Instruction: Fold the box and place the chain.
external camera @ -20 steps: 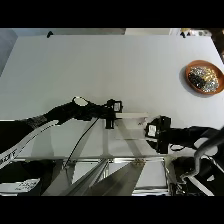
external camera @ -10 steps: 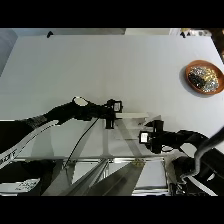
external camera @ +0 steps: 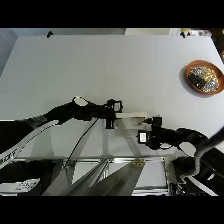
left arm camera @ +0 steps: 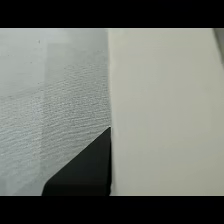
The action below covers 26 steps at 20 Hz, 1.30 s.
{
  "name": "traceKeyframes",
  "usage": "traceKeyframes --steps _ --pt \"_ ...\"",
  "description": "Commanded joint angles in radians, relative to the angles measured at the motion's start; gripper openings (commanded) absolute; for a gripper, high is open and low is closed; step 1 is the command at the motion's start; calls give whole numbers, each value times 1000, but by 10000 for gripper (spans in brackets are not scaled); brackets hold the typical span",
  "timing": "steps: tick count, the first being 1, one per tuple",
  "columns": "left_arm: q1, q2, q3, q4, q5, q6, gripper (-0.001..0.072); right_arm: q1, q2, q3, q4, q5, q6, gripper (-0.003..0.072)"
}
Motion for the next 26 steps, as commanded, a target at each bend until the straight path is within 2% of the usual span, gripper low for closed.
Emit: traceKeyframes --steps 1,4,10,16,20,23,26 --pt "0 0 0 0 0 0 9 -3 2 18 30 7 -5 694" --pt "0 0 0 0 0 0 9 -50 2 30 127 49 -42 694" --pt "0 0 0 0 0 0 9 -173 2 32 153 117 -62 694" --pt "0 0 0 0 0 0 9 -227 1 32 266 114 -232 694" --pt "0 0 0 0 0 0 9 -300 -13 32 309 117 -251 695" --pt "0 0 0 0 0 0 9 -305 -17 32 375 116 -338 694" --pt "0 0 0 0 0 0 9 -331 -63 39 411 111 -395 694"
